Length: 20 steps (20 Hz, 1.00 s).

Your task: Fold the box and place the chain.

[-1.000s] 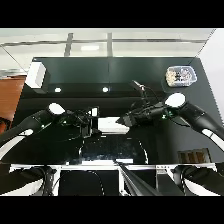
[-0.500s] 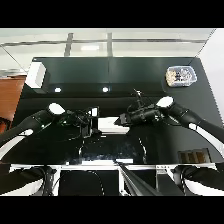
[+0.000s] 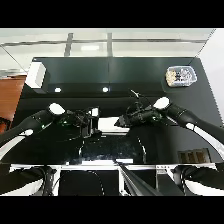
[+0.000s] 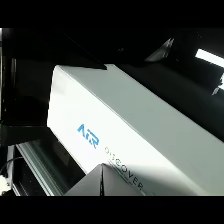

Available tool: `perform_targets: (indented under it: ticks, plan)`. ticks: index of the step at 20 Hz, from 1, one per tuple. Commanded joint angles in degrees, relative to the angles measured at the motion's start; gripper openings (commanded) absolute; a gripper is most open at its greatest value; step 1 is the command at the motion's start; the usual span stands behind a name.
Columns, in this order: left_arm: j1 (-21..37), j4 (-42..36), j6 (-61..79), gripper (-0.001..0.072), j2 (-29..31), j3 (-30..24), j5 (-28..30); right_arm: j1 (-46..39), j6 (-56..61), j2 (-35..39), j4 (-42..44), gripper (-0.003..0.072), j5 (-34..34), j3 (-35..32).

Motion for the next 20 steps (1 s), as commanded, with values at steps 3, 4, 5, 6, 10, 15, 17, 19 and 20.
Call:
perform_targets:
  ticks: [3,4,5,6,10,15,17,19,20]
  plan:
    - [0.0,0.0,0.0,0.0393,0.0,0.0,-0.1,-0.9,-2.1,-0.1,-0.9,0.0016,3.2,1.5]
    - [0.0,0.0,0.0,0.0392,0.0,0.0,-0.2,-1.9,-2.6,0.3,-0.9,0.0016,6.4,2.7]
    - [0.0,-0.2,0.0,0.0393,0.0,0.0,-0.2,-3.8,-3.2,1.2,-1.1,0.0015,9.9,4.1]
    - [0.2,-0.8,0.0,0.0392,0.0,0.1,-0.3,-6.3,-3.2,2.8,-2.1,0.0015,13.0,5.2]
    - [0.3,2.7,-8.0,0.0661,2.4,1.9,-1.3,-19.7,-1.1,12.0,-11.8,0.0015,19.8,6.3]
    - [-0.2,9.4,-17.5,0.0716,6.1,7.9,-9.7,-31.5,0.8,19.1,-18.8,0.0015,22.2,6.3]
    - [-2.6,9.3,-22.8,0.0715,5.3,11.6,-9.6,-32.0,0.8,19.1,-18.7,0.0016,21.1,6.1]
    - [-6.1,9.5,-27.4,0.0714,2.5,15.7,-8.4,-31.6,0.8,19.1,-18.7,0.0016,19.5,5.7]
    - [-7.5,9.7,-29.8,0.0714,0.3,17.6,-7.9,-31.6,0.8,19.1,-18.6,0.0016,19.1,5.7]
